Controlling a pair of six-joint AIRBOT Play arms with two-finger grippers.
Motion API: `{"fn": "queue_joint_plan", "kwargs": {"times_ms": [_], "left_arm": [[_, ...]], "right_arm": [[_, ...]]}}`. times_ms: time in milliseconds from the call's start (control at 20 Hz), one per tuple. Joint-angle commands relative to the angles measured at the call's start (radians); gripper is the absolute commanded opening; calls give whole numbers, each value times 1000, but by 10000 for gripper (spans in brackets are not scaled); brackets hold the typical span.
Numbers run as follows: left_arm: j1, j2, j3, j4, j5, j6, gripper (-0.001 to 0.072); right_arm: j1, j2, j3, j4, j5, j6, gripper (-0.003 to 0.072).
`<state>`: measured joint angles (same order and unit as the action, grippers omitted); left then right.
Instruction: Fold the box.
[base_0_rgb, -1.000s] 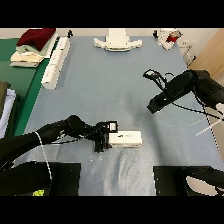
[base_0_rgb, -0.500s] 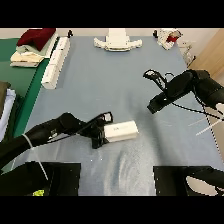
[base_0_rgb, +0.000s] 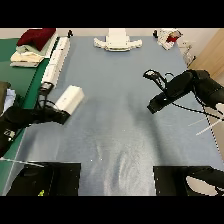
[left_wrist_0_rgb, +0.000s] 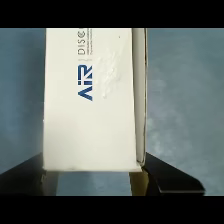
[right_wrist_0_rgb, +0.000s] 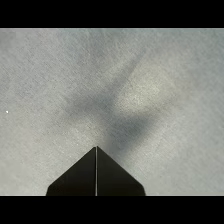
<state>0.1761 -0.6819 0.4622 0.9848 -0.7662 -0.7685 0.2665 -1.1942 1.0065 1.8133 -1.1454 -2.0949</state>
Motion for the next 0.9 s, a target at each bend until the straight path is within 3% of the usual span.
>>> {"fn": "queue_joint_plan", "kwargs": {"times_ms": [0,150,450,850], "left_arm": [[274,9,0,38,8,-54,524],[343,-58,1,37,103,-28,524],[341,-246,45,32,255,-1,523],[236,-515,233,29,263,28,524]], "right_arm": [[0,0,1,0,0,0,7],[0,0,1,0,0,0,7],[0,0,1,0,0,0,7],[0,0,1,0,0,0,7]]}}
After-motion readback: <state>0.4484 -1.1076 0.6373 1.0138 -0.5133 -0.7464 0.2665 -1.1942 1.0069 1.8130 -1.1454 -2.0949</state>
